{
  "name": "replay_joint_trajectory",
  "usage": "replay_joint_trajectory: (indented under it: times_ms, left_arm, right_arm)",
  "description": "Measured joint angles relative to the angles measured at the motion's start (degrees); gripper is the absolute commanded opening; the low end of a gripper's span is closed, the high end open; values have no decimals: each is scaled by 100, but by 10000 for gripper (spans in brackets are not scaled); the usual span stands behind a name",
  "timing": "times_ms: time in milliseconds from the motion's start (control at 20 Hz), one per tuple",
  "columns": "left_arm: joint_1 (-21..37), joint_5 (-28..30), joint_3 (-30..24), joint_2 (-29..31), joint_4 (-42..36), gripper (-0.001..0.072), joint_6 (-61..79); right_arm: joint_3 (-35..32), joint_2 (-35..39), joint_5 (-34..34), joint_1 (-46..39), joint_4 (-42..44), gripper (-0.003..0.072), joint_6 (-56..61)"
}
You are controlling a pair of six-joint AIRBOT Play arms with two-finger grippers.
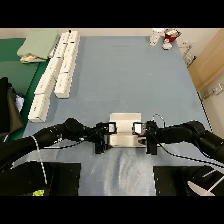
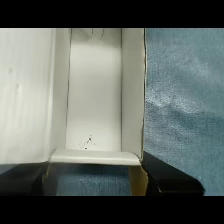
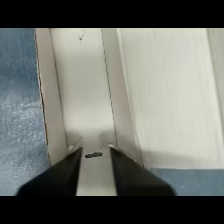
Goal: Fold the box.
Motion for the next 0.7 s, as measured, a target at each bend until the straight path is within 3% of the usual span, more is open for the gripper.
replay_joint_trajectory:
  times_ms: [350,450,550,700]
  left_arm:
    - [0,0,0,0,0,463,0]
    - [0,0,0,0,0,462,0]
    - [0,-7,0,0,-4,462,2]
    - [0,2,0,0,-7,462,0]
  right_arm:
    - [0,-122,116,28,175,553,-129]
    - [13,-116,63,28,155,306,-7]
    - [109,-57,-258,35,-170,2,638]
    - [400,55,-1078,33,-1237,2,2409]
